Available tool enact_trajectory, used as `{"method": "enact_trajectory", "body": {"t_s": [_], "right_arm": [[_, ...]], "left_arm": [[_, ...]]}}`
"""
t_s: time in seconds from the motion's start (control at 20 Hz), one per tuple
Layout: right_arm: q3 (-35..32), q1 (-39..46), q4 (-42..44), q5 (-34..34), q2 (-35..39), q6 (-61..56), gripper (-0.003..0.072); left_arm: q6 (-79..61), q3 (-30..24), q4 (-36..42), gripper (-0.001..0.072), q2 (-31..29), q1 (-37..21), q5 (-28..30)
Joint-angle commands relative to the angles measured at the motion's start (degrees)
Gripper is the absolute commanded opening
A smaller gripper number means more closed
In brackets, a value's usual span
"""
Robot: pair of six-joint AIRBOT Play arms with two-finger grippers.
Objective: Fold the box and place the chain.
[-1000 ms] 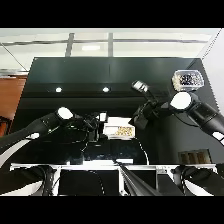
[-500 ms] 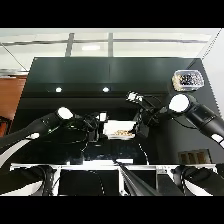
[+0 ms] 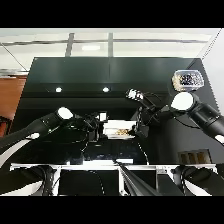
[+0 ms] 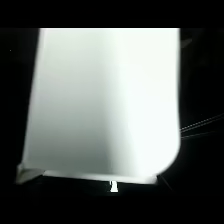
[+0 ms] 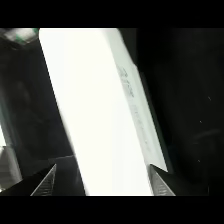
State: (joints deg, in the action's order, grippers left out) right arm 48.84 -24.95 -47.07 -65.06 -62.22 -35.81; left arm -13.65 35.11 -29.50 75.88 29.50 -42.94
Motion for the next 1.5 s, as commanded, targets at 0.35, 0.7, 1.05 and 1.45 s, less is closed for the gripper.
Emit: {"method": "enact_trajectory", "body": {"t_s": [0.35,0.7,1.05,1.45], "right_arm": [[2.43,2.21,-0.52,9.84,-1.49,-6.34,0.072],[0.74,0.66,-0.33,0.96,-5.55,-1.16,0.0487],[0.74,0.57,-0.96,-1.11,-5.55,-0.9,0.044],[0.72,-1.75,-3.28,1.25,-5.55,-0.35,0.0232]], "left_arm": [[-0.26,-0.02,-0.02,0.0462,0.04,0.02,-0.07],[-0.26,-0.02,-0.02,0.0462,0.04,0.02,-0.07],[-0.26,-0.02,-0.02,0.0462,0.04,0.02,-0.09],[-0.26,-0.02,-0.02,0.0462,0.04,0.02,-0.09]]}}
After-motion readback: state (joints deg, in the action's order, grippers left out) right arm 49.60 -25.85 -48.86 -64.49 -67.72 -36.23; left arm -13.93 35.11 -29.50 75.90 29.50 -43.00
